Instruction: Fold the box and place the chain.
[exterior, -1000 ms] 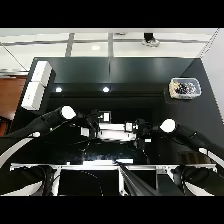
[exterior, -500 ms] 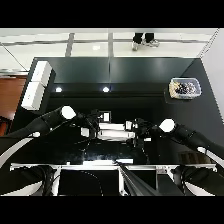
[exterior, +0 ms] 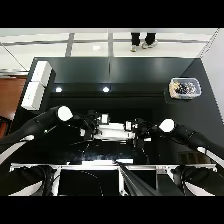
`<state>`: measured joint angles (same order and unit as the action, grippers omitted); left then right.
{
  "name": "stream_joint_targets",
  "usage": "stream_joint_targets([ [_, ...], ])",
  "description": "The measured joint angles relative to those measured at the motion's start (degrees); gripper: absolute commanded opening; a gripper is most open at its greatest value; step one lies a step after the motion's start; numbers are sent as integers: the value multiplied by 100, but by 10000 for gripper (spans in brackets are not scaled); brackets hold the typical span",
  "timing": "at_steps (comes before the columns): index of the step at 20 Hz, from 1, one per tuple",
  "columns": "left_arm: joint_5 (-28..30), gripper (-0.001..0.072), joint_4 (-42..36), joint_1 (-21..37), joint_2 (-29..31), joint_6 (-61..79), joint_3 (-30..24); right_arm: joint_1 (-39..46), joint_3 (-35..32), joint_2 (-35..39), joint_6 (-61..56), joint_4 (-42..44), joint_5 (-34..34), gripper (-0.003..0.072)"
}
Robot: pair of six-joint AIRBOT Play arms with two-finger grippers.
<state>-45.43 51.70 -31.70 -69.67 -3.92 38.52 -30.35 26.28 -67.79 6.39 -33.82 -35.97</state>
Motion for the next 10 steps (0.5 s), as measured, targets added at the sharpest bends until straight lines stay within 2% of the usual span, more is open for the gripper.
stream_joint_targets([
  [3,-492,351,654,7,496,-907,0,0,0,0,70,-44,-94,414],
  [4,-686,275,800,7,647,-1213,0,0,0,0,94,-50,-120,414],
  [5,-887,139,898,4,774,-1499,0,0,0,0,111,-57,-138,414],
  [6,-1115,34,970,2,879,-1797,0,0,0,0,120,-61,-149,414],
  [9,-1628,27,896,-7,1021,-2424,-17,0,0,0,149,-66,-177,414],
  [10,-1729,27,684,-7,1032,-2544,-33,0,0,0,153,-68,-184,355],
])
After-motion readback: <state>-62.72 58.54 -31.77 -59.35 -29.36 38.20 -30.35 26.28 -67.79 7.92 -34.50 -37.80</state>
